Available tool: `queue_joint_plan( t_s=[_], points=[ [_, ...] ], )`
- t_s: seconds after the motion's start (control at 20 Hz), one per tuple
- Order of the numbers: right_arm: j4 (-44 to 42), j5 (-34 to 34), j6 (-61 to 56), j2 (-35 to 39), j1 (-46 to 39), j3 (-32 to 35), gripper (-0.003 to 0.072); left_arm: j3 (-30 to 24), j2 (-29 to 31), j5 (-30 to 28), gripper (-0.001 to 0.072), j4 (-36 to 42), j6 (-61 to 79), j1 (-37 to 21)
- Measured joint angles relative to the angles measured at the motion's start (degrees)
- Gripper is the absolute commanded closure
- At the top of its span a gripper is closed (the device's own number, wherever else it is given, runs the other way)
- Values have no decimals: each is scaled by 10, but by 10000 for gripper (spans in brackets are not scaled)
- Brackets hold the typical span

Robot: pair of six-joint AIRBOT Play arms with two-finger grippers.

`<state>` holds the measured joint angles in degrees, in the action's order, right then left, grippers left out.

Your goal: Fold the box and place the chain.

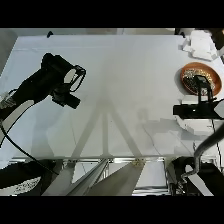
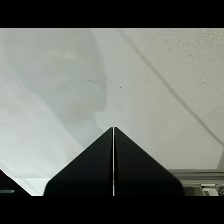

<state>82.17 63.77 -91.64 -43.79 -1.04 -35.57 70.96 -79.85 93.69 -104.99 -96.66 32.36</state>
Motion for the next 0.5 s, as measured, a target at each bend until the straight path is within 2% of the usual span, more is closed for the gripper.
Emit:
queue_joint_plan(
  t_s=[0.25,0.3,0.4,0.5],
  points=[
    [47,66,-10,-21,-47,-84,662,0,0,0,699,0,0,0],
    [67,88,-9,-35,-67,-110,588,0,0,0,699,0,0,0],
    [106,123,0,-69,-110,-159,351,0,0,0,699,0,0,0],
    [146,137,19,-104,-146,-193,220,0,0,0,699,0,0,0]
  ],
)
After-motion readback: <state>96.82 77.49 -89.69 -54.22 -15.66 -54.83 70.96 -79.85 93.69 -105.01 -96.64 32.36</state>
